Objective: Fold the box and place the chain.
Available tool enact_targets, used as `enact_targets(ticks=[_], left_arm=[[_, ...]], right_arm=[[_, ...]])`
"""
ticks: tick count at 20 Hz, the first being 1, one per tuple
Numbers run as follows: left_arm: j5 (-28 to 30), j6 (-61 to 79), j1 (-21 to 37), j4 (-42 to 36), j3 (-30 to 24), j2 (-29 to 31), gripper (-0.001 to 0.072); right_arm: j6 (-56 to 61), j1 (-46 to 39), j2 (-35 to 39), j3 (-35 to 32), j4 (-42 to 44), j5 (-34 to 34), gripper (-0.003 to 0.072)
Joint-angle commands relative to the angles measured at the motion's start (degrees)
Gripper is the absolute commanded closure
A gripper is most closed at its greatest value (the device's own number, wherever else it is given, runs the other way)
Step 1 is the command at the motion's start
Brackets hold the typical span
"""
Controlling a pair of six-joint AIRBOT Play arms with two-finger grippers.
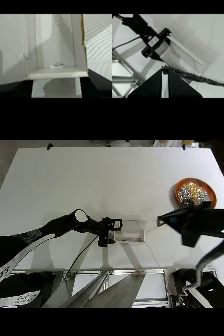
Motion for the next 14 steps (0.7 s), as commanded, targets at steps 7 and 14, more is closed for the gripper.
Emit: enact_targets(ticks=[7,14], left_arm=[[0.02,0.00,0.04,0.02,0.02,0.04,0.0438],[0.02,0.02,0.04,0.00,0.02,0.04,0.0438]], right_arm=[[-1.44,14.91,-9.25,-15.91,-0.55,-18.67,0.0670],[-3.34,16.74,-20.50,-17.25,-3.56,-20.02,0.0669]])
